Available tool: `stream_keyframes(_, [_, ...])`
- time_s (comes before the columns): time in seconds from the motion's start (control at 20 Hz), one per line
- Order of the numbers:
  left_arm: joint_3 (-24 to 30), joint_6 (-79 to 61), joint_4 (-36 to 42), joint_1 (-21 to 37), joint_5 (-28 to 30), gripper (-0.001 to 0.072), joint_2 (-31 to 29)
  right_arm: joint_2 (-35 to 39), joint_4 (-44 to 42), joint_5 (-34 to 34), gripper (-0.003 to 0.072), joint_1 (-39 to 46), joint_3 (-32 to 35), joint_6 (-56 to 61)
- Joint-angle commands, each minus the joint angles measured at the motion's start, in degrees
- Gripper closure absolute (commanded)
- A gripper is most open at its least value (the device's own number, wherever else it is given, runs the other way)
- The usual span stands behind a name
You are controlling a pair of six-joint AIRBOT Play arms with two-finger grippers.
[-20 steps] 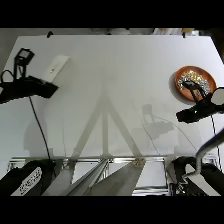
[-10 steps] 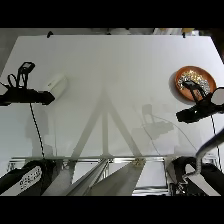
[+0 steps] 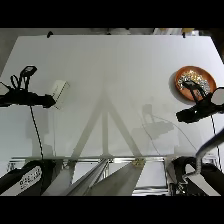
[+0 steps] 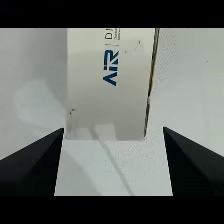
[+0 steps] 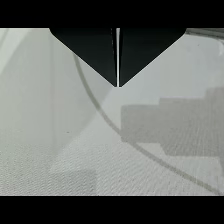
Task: Fold the box and place the chain.
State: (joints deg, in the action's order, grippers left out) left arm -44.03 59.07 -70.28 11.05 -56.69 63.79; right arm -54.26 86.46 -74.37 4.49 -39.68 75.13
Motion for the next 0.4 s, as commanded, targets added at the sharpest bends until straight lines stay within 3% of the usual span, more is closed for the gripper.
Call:
stream_keyframes(0.0, [0.04,0.55,-0.52,0.04,-0.76,0.0012,-4.72,-0.02,-0.02,0.00,0.0669,0.04,0.02,0.00])
stream_keyframes(0.15, [0.02,0.55,-0.52,0.04,-0.59,0.0013,-8.85,-0.02,-0.02,0.00,0.0669,0.04,0.02,0.00])
stream_keyframes(0.35, [0.04,0.57,-0.50,0.04,-0.59,0.0013,-10.03,-0.02,-0.02,0.00,0.0669,0.04,0.02,0.00])
